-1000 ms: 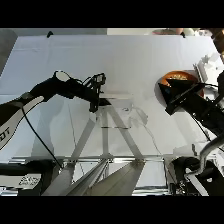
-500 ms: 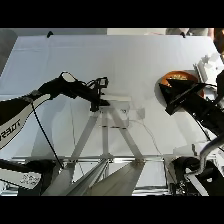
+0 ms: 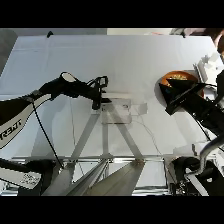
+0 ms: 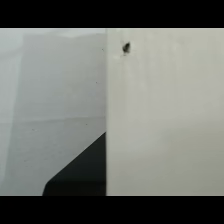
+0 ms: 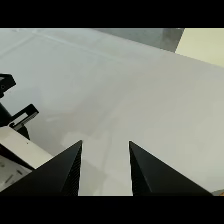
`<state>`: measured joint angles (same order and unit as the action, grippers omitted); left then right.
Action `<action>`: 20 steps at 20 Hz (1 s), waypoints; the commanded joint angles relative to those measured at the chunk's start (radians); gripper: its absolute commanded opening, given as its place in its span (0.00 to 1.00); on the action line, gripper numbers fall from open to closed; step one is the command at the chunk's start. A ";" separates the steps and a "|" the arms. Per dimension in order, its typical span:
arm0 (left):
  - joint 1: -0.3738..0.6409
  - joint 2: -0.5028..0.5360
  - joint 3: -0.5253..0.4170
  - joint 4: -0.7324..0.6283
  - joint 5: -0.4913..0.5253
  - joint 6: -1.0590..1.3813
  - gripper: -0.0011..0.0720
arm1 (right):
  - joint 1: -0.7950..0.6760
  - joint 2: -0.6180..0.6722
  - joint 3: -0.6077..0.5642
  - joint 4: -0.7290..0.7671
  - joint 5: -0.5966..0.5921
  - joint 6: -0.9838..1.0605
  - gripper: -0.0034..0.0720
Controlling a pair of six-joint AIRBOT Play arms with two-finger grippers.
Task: Fold the box and place the chain.
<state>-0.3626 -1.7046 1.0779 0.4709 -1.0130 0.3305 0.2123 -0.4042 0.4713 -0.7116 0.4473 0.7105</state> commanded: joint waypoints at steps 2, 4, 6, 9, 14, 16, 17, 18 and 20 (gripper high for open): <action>-0.001 -0.016 0.000 -0.031 -0.009 0.014 0.02 | 0.000 0.001 0.001 0.000 0.000 0.000 0.44; -0.001 -0.024 0.000 -0.036 -0.008 0.014 0.02 | 0.000 0.001 0.001 0.000 0.000 0.000 0.44; -0.001 -0.033 0.000 -0.035 -0.008 0.014 0.02 | 0.000 0.001 0.001 0.000 0.000 0.000 0.44; -0.001 -0.046 0.000 -0.035 -0.008 0.014 0.02 | 0.000 0.001 0.001 0.000 0.000 0.000 0.44; 0.000 -0.047 0.000 -0.033 -0.008 0.013 0.02 | 0.000 0.001 0.001 0.000 -0.001 0.000 0.44; 0.000 -0.047 0.000 -0.033 -0.008 0.011 0.02 | 0.000 0.001 0.001 0.001 -0.018 0.000 0.44; 0.000 -0.047 0.000 -0.033 -0.008 0.006 0.02 | 0.000 0.001 0.002 0.002 -0.024 0.000 0.44; -0.001 -0.046 0.000 -0.033 -0.008 0.006 0.02 | 0.000 0.001 0.002 0.011 -0.023 0.000 0.44; 0.000 -0.046 0.000 -0.033 -0.008 0.006 0.02 | 0.001 0.001 0.002 0.047 -0.013 0.000 0.44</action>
<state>-0.3626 -1.7504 1.0782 0.4339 -1.0225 0.3405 0.2123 -0.4038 0.4717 -0.6964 0.4320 0.7109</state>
